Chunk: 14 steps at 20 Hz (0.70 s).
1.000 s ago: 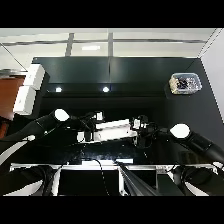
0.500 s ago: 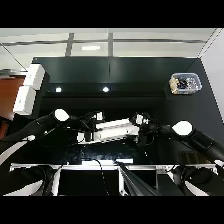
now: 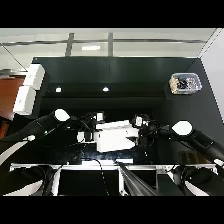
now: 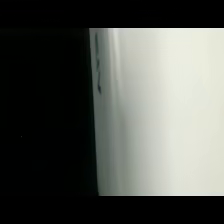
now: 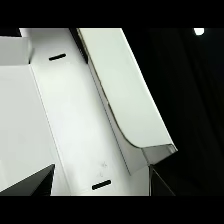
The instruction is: Fold the box and place the chain.
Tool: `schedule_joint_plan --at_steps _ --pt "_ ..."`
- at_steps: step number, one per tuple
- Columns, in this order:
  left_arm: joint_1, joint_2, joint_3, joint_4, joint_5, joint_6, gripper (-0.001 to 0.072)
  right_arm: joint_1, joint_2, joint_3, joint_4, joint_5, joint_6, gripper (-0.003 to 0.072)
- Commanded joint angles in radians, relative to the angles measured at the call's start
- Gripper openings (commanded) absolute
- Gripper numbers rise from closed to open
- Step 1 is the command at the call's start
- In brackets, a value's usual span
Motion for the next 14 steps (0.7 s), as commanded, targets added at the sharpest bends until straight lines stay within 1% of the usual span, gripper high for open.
schedule_joint_plan --at_steps 1,3,4,7,10,12,14 --pt "0.001 -0.001 0.001 0.016 0.002 0.0 0.0033 -0.003 -0.021 0.0 0.0 0.011 -0.002 0.0692" --pt "0.001 -0.001 0.001 0.018 0.003 0.0 0.0033 -0.021 -0.022 0.0 -0.012 0.004 0.002 0.0692" --pt "0.001 -0.001 0.001 0.018 0.008 0.0 0.0032 -0.035 -0.021 0.001 -0.052 0.024 0.016 0.0692" --pt "0.002 -0.001 0.001 0.019 0.009 0.0 0.0033 -0.047 0.0 0.0 -0.304 0.087 0.131 0.0692" --pt "0.002 -0.001 0.001 0.019 0.009 0.0 0.0033 -0.041 0.006 -0.001 -0.362 0.132 0.144 0.0692" --pt "0.002 -0.001 0.001 0.019 0.009 0.0 0.0032 -0.027 0.006 -0.001 -0.424 0.142 0.144 0.0692" --pt "0.002 -0.001 0.001 0.019 0.009 0.0 0.0032 -0.011 0.005 -0.001 -0.432 0.144 0.144 0.0692"
